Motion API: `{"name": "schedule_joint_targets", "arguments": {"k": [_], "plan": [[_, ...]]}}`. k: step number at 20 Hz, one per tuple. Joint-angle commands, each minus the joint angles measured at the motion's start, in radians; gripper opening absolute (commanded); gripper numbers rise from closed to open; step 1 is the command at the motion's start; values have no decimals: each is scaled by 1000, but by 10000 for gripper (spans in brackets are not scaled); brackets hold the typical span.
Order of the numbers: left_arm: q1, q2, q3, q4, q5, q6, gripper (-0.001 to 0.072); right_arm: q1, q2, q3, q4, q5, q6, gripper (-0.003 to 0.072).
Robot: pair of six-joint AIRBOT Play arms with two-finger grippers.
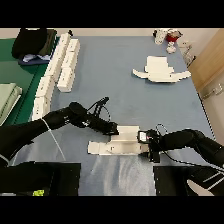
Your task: Fold the box.
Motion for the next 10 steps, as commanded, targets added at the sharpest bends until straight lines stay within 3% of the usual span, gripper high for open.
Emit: {"name": "schedule_joint_targets", "arguments": {"k": [1, 5, 8, 10], "plan": [[3, -18, 10, 0, 5, 26, 16, 0, 1, 1, 0, 0, 0, 507], [3, 102, 68, 29, -36, 140, 15, 0, 1, 1, 0, 0, 0, 507], [-7, 264, 73, 153, -100, 138, 14, 0, 1, 1, 0, 0, 0, 508], [-55, 364, 69, 312, -111, 94, 14, 0, 1, 1, 0, 0, 0, 508]]}}
